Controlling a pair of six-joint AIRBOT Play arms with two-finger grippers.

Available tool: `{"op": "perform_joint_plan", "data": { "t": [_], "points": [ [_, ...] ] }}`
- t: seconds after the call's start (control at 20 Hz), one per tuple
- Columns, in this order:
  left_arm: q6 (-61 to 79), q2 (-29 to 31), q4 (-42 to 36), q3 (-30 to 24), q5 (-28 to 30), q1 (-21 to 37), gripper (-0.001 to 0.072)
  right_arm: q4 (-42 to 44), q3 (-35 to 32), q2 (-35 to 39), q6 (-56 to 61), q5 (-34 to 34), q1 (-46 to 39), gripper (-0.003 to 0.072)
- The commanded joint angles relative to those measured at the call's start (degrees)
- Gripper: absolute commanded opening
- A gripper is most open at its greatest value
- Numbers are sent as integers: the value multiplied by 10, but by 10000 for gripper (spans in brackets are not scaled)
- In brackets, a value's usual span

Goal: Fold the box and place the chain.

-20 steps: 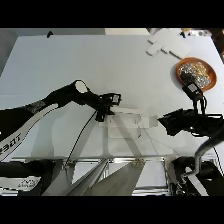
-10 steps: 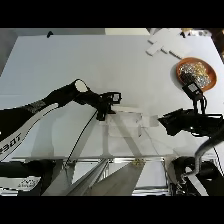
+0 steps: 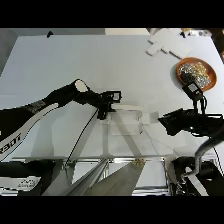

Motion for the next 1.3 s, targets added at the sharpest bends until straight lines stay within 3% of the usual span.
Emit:
{"op": "perform_joint_plan", "data": {
  "t": [0.0,0.9,0.95,1.0,1.05,1.25],
  "points": [
    [0,-12,-1,0,0,-3,9,0,0,0,0,0,0,335],
    [0,-21,-2,0,-2,-12,12,0,0,0,-10,0,0,330],
    [0,-21,-2,0,-2,-12,12,0,0,0,-16,0,0,288],
    [0,-21,-2,0,-2,-12,12,2,-3,-1,-19,-2,0,115],
    [0,-21,-2,0,-2,-12,12,13,-8,-3,-40,-4,0,13],
    [0,-21,-2,0,-2,-12,12,61,-35,-52,-178,-14,2,15]
  ]
}}
